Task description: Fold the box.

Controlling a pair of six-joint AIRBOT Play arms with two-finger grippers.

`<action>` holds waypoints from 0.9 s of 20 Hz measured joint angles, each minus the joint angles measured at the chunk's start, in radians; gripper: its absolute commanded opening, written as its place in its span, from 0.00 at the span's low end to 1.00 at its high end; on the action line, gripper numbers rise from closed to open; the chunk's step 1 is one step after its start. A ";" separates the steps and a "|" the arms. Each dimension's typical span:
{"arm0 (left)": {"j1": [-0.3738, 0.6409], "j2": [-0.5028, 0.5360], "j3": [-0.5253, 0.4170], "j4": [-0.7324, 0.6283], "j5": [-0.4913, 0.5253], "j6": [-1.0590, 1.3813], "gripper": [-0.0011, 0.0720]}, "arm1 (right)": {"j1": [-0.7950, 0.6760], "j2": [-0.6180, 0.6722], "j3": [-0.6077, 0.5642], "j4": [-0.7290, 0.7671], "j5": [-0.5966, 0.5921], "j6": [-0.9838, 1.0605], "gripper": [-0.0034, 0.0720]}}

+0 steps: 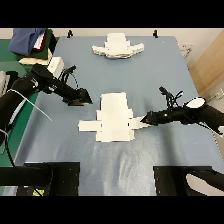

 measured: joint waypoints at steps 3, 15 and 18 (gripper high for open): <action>0.011 -0.058 -0.012 -0.096 0.004 0.072 0.90 | 0.055 0.037 -0.011 -0.024 -0.044 -0.002 0.05; -0.046 -0.303 0.073 -0.266 -0.067 0.259 0.48 | 0.148 0.061 -0.016 -0.057 -0.079 0.035 0.05; -0.060 -0.312 0.077 -0.264 -0.107 0.306 0.10 | 0.150 0.061 -0.016 -0.060 -0.083 0.042 0.05</action>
